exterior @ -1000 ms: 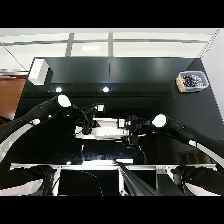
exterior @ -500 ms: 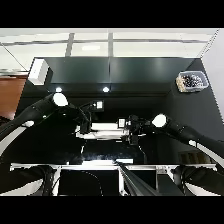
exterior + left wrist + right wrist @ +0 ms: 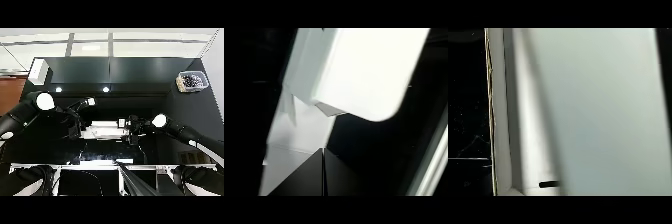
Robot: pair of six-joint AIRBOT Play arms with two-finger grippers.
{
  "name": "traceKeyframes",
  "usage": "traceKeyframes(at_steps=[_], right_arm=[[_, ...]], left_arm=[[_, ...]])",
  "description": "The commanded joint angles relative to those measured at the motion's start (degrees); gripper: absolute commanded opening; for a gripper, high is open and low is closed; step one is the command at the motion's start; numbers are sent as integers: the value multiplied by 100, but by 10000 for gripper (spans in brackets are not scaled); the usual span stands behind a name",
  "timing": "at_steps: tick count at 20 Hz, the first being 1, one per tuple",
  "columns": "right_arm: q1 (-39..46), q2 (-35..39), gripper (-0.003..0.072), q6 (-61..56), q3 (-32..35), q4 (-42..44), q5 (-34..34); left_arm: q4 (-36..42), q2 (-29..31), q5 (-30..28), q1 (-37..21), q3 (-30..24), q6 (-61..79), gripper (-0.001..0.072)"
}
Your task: Fold the box and place the chain.
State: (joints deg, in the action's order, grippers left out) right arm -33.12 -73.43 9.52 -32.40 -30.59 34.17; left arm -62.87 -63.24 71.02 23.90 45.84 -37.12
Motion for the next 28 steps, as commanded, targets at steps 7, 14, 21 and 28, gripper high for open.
traceKeyframes(at_steps=[7,14,21,28], right_arm=[[-4,-4,245,0,2,4,4],[-9,-4,245,0,2,4,4],[-9,-4,245,0,2,4,4],[-11,-4,245,0,2,4,4]], left_arm=[[3189,-170,-2562,-2,-407,426,25],[2153,-1246,-2627,105,-393,254,24],[1939,-1043,-2356,15,-197,219,25],[1744,520,-942,-1196,-549,142,26]])
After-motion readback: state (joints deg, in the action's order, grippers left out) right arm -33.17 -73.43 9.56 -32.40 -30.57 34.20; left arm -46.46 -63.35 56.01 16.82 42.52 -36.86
